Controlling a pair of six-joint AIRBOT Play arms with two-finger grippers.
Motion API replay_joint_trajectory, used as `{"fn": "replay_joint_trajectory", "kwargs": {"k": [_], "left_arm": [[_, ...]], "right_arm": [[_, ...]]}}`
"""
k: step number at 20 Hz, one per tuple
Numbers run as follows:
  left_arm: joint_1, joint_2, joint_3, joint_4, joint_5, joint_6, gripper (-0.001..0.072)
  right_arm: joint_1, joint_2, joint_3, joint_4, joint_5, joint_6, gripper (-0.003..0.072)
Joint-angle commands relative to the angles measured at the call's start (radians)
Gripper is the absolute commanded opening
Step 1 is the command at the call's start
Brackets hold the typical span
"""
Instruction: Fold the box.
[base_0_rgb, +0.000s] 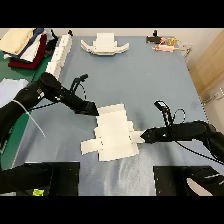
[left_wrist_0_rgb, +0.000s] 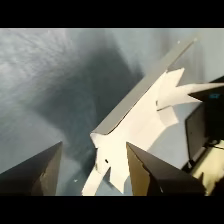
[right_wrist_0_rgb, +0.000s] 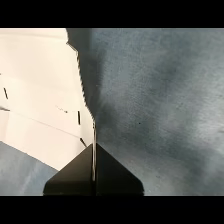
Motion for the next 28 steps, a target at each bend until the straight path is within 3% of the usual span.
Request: {"fn": "replay_joint_trajectory", "kwargs": {"k": [1, 5, 11, 13, 14, 15, 16, 21, 23, 24, 28], "left_arm": [[0.003, -0.102, -0.007, -0.152, -0.042, 0.183, 0.0583], [-0.003, -0.173, -0.007, -0.286, -0.107, 0.335, 0.0583], [-0.024, -0.249, -0.007, -0.266, -0.190, 0.361, 0.0579], [-0.025, -0.249, -0.007, -0.267, -0.192, 0.389, 0.0209], [-0.025, -0.249, -0.007, -0.267, -0.189, 0.401, 0.0155], [-0.025, -0.249, -0.007, -0.268, -0.187, 0.401, 0.0152], [-0.025, -0.249, -0.007, -0.269, -0.188, 0.402, 0.0018], [-0.025, -0.249, -0.006, -0.298, -0.191, 0.441, 0.0014], [-0.025, -0.249, -0.005, -0.312, -0.202, 0.441, 0.0014], [-0.025, -0.249, -0.005, -0.320, -0.209, 0.438, 0.0015], [-0.025, -0.249, 0.017, -0.356, -0.206, 0.519, 0.0012]], "right_arm": [[0.001, 0.002, 0.000, -0.001, -0.021, 0.000, 0.0005], [0.001, 0.002, 0.000, -0.004, -0.025, 0.000, 0.0005], [0.001, 0.002, 0.000, -0.012, -0.025, 0.000, 0.0005], [0.001, 0.002, 0.000, -0.012, -0.025, 0.000, 0.0005], [0.001, 0.002, 0.000, -0.011, -0.025, 0.000, 0.0005], [0.001, 0.002, 0.000, -0.012, -0.025, 0.000, 0.0005], [0.001, 0.002, 0.000, -0.012, -0.025, 0.000, 0.0005], [0.001, 0.002, 0.000, -0.012, -0.025, 0.000, 0.0008], [0.001, 0.002, 0.001, -0.033, -0.024, -0.004, 0.0146], [0.001, 0.003, 0.002, -0.066, -0.023, -0.011, 0.0236], [0.000, 0.002, 0.045, -0.374, -0.015, 0.055, 0.0241]]}}
